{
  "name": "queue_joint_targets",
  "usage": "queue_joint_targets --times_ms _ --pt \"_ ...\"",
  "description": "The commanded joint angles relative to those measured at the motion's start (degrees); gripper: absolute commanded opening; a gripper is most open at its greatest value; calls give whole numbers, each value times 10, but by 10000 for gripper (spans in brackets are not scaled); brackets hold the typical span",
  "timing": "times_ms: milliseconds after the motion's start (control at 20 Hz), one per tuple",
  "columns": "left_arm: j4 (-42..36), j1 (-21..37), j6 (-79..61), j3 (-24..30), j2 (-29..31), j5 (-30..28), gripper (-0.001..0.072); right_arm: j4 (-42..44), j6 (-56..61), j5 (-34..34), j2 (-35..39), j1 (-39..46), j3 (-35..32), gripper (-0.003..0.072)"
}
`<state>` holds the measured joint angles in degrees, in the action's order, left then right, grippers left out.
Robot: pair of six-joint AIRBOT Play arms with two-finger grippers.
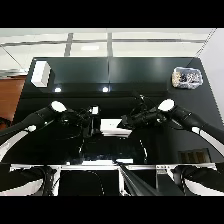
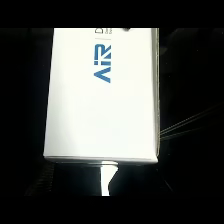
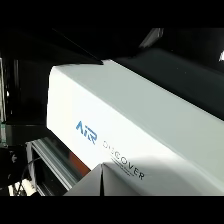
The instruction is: Fold the box and place the chain.
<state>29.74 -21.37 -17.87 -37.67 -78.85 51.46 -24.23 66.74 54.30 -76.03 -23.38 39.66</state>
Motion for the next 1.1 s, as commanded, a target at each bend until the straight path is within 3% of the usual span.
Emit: queue_joint_targets --times_ms 0,450,550,700,750,800,850,900,1050 --pt "0 0 1 0 0 0 391 -29 -1 -7 -3 0 0 17" --pt "-5 0 1 0 0 2 391 -29 -9 10 0 1 28 17" --pt "-5 0 1 0 0 2 391 -32 -24 62 12 12 56 17" --pt "-4 2 2 -6 0 0 391 -66 -80 198 61 77 103 17" --pt "-4 2 1 -11 0 -1 411 -90 -80 219 83 107 105 17" --pt "-4 2 1 -17 0 0 487 -122 -77 230 107 141 105 17" --pt "-2 2 2 -24 2 0 630 -154 -73 238 129 173 105 17" --pt "4 2 5 -30 8 -1 718 -181 -69 244 146 200 105 17" --pt "41 9 11 -34 53 4 718 -211 -65 265 179 274 105 17"
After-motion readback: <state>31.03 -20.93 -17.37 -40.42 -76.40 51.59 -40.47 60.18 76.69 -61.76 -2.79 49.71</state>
